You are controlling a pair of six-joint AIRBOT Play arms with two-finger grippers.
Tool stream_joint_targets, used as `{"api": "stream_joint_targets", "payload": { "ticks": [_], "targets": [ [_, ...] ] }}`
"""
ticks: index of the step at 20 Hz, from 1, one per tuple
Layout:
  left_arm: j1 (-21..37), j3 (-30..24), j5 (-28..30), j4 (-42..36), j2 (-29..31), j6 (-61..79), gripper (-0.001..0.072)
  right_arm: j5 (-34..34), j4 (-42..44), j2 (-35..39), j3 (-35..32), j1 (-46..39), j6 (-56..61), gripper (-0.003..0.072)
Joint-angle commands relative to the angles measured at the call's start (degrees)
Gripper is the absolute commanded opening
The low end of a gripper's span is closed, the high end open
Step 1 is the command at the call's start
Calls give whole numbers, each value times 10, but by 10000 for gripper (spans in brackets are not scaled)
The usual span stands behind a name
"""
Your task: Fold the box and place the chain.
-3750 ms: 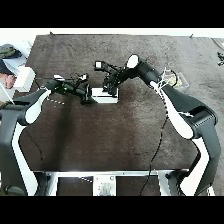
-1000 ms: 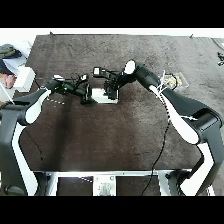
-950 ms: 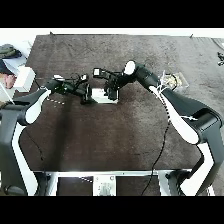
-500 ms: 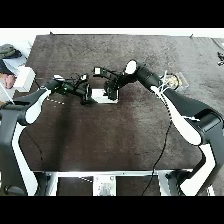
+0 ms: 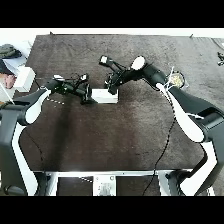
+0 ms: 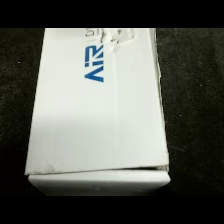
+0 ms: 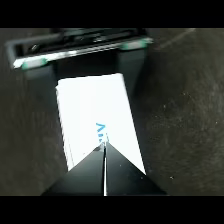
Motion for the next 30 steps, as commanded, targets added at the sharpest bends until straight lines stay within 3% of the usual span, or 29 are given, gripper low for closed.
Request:
{"api": "stream_joint_targets", "payload": {
  "ticks": [1, 4, 10, 18, 22, 30],
  "targets": [
    [0, 0, 0, 0, 0, 0, 243, 23, 84, -18, 0, -27, 44, -16],
    [0, 0, 0, 0, 0, 0, 243, 35, 86, -38, -3, -27, 53, -16],
    [0, 0, 0, 0, 0, 0, 243, 23, 92, -43, -89, -27, 49, -16],
    [0, 0, 0, 0, 0, 0, 243, 1, 86, -42, -91, -28, 38, -16],
    [0, 0, 0, 0, 0, 0, 243, -11, 146, 2, -91, -28, 6, -16],
    [0, 0, 0, 0, 0, 0, 242, -3, 138, 114, -91, -28, 30, -17]
  ]
}}
